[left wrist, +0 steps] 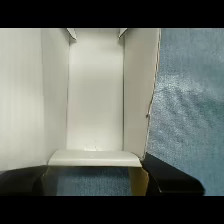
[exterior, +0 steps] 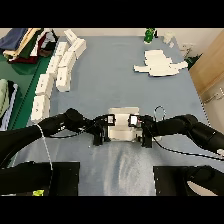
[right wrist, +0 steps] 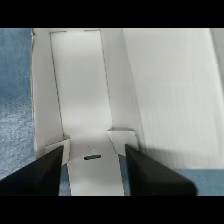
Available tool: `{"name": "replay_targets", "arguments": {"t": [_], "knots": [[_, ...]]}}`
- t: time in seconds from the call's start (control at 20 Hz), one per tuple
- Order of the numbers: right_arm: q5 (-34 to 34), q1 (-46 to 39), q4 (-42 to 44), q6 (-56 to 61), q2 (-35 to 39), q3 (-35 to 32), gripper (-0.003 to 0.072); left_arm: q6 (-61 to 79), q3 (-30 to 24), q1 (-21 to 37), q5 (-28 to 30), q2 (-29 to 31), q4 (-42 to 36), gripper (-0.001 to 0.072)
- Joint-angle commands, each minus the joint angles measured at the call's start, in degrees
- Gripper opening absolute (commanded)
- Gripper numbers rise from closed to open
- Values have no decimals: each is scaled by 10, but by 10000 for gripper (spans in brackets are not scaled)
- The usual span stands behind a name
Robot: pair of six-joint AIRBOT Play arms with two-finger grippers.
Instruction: Fold the box.
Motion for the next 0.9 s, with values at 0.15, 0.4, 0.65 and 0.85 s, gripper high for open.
{"name": "replay_targets", "arguments": {"t": [0.15, 0.4, 0.65, 0.85], "knots": [[-43, 0, -198, 344, 40, 22, 6, 0, 0, 0, 0, 0, 0, 471], [-213, -53, -418, 717, 74, 52, 4, 0, 0, 0, 0, 0, 0, 472], [-264, -254, -307, 827, 55, 44, 4, 0, 0, 0, 0, 0, 0, 471], [-271, -382, -114, 712, -5, 44, 4, 0, 0, 0, 0, 0, 0, 471]]}}
